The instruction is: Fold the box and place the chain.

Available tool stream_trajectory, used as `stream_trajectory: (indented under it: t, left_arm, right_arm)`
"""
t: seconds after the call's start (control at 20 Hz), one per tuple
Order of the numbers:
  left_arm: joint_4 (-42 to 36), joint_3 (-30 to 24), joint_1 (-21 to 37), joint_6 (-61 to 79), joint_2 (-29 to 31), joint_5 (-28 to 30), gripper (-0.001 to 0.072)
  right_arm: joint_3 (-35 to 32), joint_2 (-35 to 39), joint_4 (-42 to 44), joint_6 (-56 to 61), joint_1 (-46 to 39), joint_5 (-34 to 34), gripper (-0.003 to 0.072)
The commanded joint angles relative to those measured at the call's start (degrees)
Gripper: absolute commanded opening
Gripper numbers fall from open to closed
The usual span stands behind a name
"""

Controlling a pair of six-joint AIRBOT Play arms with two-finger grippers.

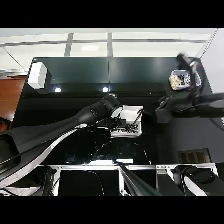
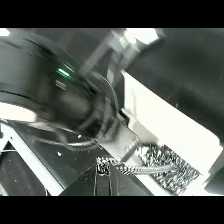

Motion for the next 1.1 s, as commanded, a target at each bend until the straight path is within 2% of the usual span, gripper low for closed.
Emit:
stream_trajectory:
  t: [0.0, 0.15, 0.2, 0.25, 0.45, 0.7, 0.95, 1.05]
  left_arm:
    - [0.0, 0.0, 0.0, 0.0, 0.0, 0.1, 0.0029]
    - [0.0, 0.0, 0.0, 0.0, 0.0, 0.5, 0.0029]
    - [0.0, 0.0, 0.0, 0.0, 0.0, 0.5, 0.0029]
    - [0.0, 0.0, 0.0, 0.0, 0.0, 0.5, 0.0029]
    - [0.0, 0.0, 0.0, 0.0, 0.0, 0.4, 0.0029]
    - [0.1, 0.0, 0.0, 0.0, -0.1, 0.4, 0.0029]
    - [-2.6, 0.0, 0.8, 2.1, 0.0, -0.3, 0.0043]
    - [-3.1, 0.0, 1.0, 2.1, 1.1, -0.9, 0.0311]
  right_arm:
    - [-9.4, -0.2, 1.3, 1.0, 0.0, -5.6, 0.0019]
    - [-10.8, -0.3, 1.3, 1.0, 0.0, -6.2, 0.0023]
    - [-10.8, -0.3, 1.3, 1.3, 0.0, -6.6, 0.0189]
    - [-10.8, -0.3, 1.2, 1.3, 0.0, -6.7, 0.0317]
    - [-8.7, -0.2, -6.5, 1.2, -3.3, -5.1, 0.0316]
    - [-8.1, -0.2, -23.3, 0.7, -10.6, -4.2, 0.0316]
    - [-8.2, -0.2, -22.6, 0.3, -11.6, -3.1, 0.0316]
    - [-8.8, -0.2, -22.8, -0.7, -11.6, -3.2, 0.0316]
